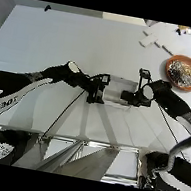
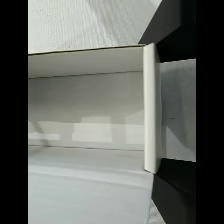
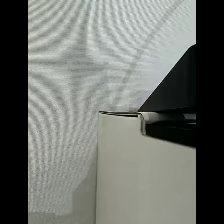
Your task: Fold the box and place the chain.
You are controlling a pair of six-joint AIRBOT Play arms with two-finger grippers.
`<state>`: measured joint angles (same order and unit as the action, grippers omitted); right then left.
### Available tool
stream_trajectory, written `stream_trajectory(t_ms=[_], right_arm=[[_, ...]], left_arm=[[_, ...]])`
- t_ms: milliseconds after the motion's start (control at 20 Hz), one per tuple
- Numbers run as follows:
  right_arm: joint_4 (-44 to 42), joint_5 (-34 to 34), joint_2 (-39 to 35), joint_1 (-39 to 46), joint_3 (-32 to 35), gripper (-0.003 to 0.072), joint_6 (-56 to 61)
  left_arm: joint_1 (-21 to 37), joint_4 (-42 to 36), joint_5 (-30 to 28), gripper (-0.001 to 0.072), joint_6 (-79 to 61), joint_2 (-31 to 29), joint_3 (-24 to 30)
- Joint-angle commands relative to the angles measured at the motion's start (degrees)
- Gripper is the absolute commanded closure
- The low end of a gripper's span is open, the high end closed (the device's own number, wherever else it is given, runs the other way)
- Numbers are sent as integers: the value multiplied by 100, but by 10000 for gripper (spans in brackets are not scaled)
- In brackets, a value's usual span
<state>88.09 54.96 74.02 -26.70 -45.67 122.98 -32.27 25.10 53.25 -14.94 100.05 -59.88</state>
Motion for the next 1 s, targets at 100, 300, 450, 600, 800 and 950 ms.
stream_trajectory(t_ms=[100, 300, 450, 600, 800, 950], right_arm=[[37, -382, 66, 2, 4, 565, -9], [17, -452, 190, 0, 7, 565, -52], [17, -472, 361, -127, 9, 565, -48], [-11, -459, 461, -192, 9, 579, -48], [-7, -363, 448, -186, 9, 673, -48], [-2, -337, 343, -186, 7, 412, -186]], left_arm=[[4, 22, 11, 577, -4, 0, 2], [4, 22, 11, 577, -4, 0, 2], [4, 22, 11, 577, -4, 0, 2], [4, 20, 11, 577, -4, 0, 2], [4, 20, 11, 577, -4, 0, 2], [4, 22, 11, 577, -4, 0, 2]])
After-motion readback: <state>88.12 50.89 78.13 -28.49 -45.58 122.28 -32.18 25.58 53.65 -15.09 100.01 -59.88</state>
